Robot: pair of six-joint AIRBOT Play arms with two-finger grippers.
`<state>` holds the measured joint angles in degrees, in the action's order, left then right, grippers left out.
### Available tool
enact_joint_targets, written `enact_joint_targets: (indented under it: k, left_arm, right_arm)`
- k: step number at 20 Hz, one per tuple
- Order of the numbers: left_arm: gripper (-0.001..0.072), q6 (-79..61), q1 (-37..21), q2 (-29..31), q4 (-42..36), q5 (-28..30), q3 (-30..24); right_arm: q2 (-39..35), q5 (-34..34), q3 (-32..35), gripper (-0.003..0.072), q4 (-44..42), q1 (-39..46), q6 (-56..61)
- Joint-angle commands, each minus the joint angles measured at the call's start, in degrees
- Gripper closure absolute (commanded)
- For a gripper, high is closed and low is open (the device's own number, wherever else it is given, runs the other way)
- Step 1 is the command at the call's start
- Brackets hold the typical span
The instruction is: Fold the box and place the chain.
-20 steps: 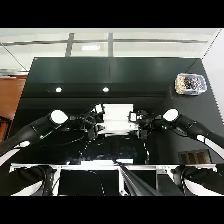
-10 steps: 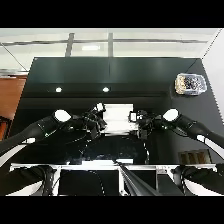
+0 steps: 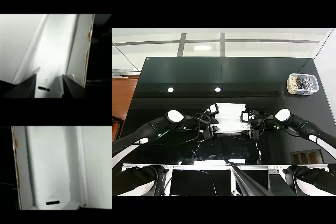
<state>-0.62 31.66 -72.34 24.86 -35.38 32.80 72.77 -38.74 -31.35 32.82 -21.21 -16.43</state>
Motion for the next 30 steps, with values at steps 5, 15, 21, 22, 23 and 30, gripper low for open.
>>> enact_joint_targets:
  k: [5,15,21,22,23,30]
  left_arm:
    - [0.0466,-1.0,0.8,0.0,0.9,0.4,0.2]
    - [0.0682,16.3,-1.6,8.2,5.4,0.3,0.2]
    - [0.0681,45.9,-9.9,20.5,28.0,-1.4,0.2]
    - [0.0681,52.4,-12.5,21.1,29.3,-2.7,0.2]
    - [0.0681,58.6,-15.7,21.2,29.7,-4.9,0.2]
    - [0.0681,79.0,-29.0,15.7,28.9,-21.7,-2.1]
  right_arm:
    - [0.0,0.0,0.0,0.0556,0.0,0.0,0.0]
    - [0.0,0.0,0.0,0.0556,0.0,0.0,0.1]
    - [0.0,0.0,0.0,0.0556,0.0,0.0,0.1]
    - [0.0,0.0,0.0,0.0556,0.0,0.0,0.1]
    - [0.0,0.0,0.0,0.0556,0.0,0.0,0.1]
    - [0.0,0.0,0.0,0.0557,0.0,0.0,0.1]
